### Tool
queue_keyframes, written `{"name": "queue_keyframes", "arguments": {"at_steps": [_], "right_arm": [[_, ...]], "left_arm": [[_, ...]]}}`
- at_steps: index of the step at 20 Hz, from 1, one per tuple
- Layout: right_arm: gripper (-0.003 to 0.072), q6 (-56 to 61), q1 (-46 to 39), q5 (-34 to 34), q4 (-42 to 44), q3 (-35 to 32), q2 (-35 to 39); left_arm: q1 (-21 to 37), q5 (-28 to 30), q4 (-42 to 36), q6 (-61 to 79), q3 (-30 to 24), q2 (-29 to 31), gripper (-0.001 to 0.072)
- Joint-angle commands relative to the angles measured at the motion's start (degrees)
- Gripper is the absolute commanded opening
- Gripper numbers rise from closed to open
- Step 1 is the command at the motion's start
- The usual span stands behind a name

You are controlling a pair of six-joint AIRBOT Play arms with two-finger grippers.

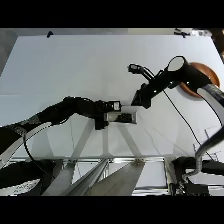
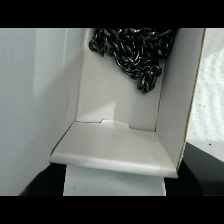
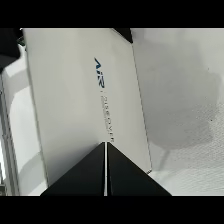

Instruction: Fold the box and place the chain.

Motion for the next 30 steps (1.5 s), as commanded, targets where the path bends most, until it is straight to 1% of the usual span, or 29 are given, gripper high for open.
{"name": "queue_keyframes", "arguments": {"at_steps": [1, 3, 6, 8, 9, 10, 14, 17, 21, 25, 27, 30], "right_arm": [[0.0016, -0.55, 1.33, 0.33, -2.32, 0.02, 2.34], [0.0021, -0.66, 2.97, -0.26, -4.44, 0.02, 2.32], [0.0029, -0.55, 4.28, -3.52, -7.87, 0.00, 1.90], [0.0178, -0.31, 4.72, -4.72, -7.65, -0.02, 1.57], [0.0223, -0.31, 5.20, -4.63, -7.61, -0.02, 1.70], [0.0251, -0.31, 5.73, -4.57, -7.61, 0.00, 1.86], [0.0261, -0.87, 7.61, -4.22, -7.65, 0.00, 3.87], [0.0260, -0.98, 8.48, -1.62, -7.61, -0.02, 5.18], [0.0261, -0.50, 11.28, -0.13, -7.85, -0.11, 5.29], [0.0282, 1.66, 14.67, -0.15, -12.41, -0.37, 5.31], [0.0282, 2.03, 15.91, -1.25, -13.40, -2.21, 5.64], [0.0284, 4.61, 17.31, -6.56, -15.54, -5.88, 6.49]], "left_arm": [[0.02, -0.02, 0.02, 0.00, -0.02, 0.02, 0.0396], [0.02, 0.00, 0.00, -0.02, -0.02, 0.02, 0.0396], [0.02, 0.02, 0.00, 0.00, -0.02, 0.02, 0.0396], [0.02, 0.02, 0.00, 0.00, -0.02, 0.02, 0.0396], [0.02, 0.02, 0.00, 0.00, -0.02, 0.02, 0.0396], [0.02, 0.02, 0.00, 0.00, -0.02, 0.02, 0.0396], [0.02, 0.02, 0.00, 0.00, -0.02, 0.02, 0.0396], [0.02, 0.00, 0.00, 0.00, -0.02, 0.02, 0.0396], [0.02, 0.02, 0.00, 0.00, -0.02, 0.02, 0.0396], [0.02, 0.02, 0.00, 0.00, -0.02, 0.02, 0.0396], [0.02, 0.02, 0.00, 0.00, -0.02, 0.02, 0.0396], [0.02, 0.00, 0.00, 0.00, -0.02, 0.02, 0.0396]]}}
